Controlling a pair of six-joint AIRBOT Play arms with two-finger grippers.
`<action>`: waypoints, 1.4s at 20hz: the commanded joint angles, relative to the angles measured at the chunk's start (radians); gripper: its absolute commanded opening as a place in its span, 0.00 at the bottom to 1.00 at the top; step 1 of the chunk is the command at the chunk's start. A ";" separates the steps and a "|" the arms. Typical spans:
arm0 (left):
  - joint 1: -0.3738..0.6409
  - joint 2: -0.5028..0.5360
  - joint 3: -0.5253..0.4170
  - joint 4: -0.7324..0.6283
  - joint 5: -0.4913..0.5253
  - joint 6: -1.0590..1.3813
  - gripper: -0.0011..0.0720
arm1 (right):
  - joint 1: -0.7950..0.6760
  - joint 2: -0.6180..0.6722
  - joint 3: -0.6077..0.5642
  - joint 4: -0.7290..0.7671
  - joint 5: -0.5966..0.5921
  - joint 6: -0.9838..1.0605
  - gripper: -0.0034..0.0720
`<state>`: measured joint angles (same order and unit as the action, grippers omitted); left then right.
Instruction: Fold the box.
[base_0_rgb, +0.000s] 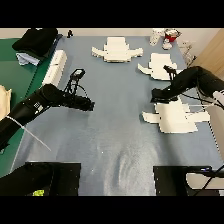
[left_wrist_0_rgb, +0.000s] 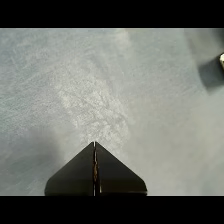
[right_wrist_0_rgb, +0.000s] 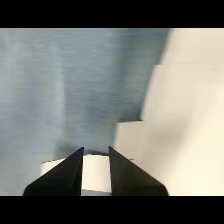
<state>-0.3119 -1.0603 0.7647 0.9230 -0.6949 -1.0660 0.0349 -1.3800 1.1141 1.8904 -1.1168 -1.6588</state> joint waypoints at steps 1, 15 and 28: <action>0.000 0.000 0.000 -0.072 0.018 -0.001 0.04 | -0.126 -0.001 0.105 -0.467 -0.140 0.187 0.37; 0.000 0.000 0.000 -0.307 -0.031 -0.008 0.67 | -0.847 -0.248 0.208 0.023 -0.306 -0.406 0.63; 0.000 0.000 0.000 -0.349 -0.160 -0.007 0.66 | -0.776 -0.339 0.256 0.382 -0.504 -0.585 0.05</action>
<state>-0.3119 -1.0603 0.7647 0.5785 -0.8101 -1.0740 -0.7742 -1.7153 1.3590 2.1593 -1.5661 -2.2093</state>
